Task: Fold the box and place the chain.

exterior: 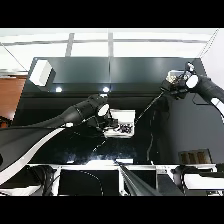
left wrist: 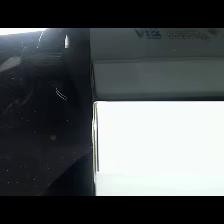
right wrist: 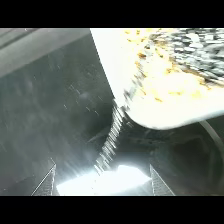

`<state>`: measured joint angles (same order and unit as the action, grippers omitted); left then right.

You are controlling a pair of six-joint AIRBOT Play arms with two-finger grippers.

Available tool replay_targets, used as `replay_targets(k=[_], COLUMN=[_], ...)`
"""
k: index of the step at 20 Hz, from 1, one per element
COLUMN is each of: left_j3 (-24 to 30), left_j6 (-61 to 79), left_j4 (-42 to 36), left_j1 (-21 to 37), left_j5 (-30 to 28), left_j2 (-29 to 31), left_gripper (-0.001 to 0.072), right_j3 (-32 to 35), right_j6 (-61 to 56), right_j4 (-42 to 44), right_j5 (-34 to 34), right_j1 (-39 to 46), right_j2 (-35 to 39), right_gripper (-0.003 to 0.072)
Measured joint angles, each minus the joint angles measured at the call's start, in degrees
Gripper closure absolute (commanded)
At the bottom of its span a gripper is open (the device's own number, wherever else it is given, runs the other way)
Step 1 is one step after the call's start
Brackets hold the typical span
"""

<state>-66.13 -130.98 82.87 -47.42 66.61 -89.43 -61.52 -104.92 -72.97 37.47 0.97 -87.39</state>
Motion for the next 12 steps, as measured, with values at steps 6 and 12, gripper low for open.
replay_targets(k=[6, 12], left_j3=[-0.02, 0.00], left_j6=[-0.07, 0.02], left_j4=[-0.39, -0.61], left_j1=[0.00, 0.00], left_j5=[-0.31, -0.35], left_j2=[0.00, 0.00], left_gripper=[0.0681, 0.0681], right_j3=[-2.56, -2.91], right_j6=[-0.55, 13.57], right_j4=[4.55, 7.39], right_j5=[0.17, 11.19], right_j1=[2.10, 4.00], right_j2=[-3.85, 2.27], right_gripper=[0.0680, 0.0680])
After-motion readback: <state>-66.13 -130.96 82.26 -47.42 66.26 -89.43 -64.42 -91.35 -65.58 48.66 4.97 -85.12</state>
